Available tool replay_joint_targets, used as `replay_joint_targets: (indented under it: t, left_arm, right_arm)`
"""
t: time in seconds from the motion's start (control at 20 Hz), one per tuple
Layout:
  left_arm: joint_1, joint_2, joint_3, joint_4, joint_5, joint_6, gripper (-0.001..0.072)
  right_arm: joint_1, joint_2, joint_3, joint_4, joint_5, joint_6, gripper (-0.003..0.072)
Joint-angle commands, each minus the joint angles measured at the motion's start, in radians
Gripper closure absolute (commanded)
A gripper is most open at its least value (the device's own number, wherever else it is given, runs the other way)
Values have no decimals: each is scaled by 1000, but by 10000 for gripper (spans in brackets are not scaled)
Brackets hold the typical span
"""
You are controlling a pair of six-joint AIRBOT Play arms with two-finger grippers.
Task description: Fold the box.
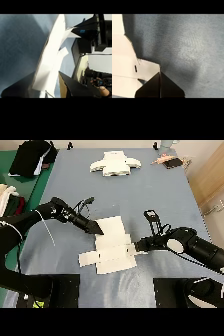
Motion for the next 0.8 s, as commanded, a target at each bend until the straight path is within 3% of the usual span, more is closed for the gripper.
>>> replay_joint_targets:
  t: [0.0,0.1,0.15,0.2,0.55,0.6,0.65,0.7,0.75]
  left_arm:
    - [-9,-14,8,-51,-1,51,404]
    - [-9,-15,18,-54,-1,64,420]
    - [-9,-15,19,-52,-3,66,526]
    - [-9,-15,19,-45,-9,76,693]
    - [-13,-14,26,-35,-31,123,693]
    - [-18,-12,33,-39,-29,168,694]
    - [-26,-6,43,-49,-15,212,695]
    - [-40,11,54,-62,26,262,696]
    - [-62,40,61,-61,86,326,696]
  right_arm:
    - [0,0,0,4,1,-7,684]
    - [0,0,0,4,1,-7,684]
    - [0,0,0,4,1,-7,684]
    - [0,0,0,3,0,-8,684]
    - [0,0,0,-10,0,-6,678]
    - [0,0,2,-28,0,4,602]
    - [0,0,8,-63,5,40,416]
    - [-2,0,19,-99,18,90,327]
    - [-9,0,42,-137,47,133,313]
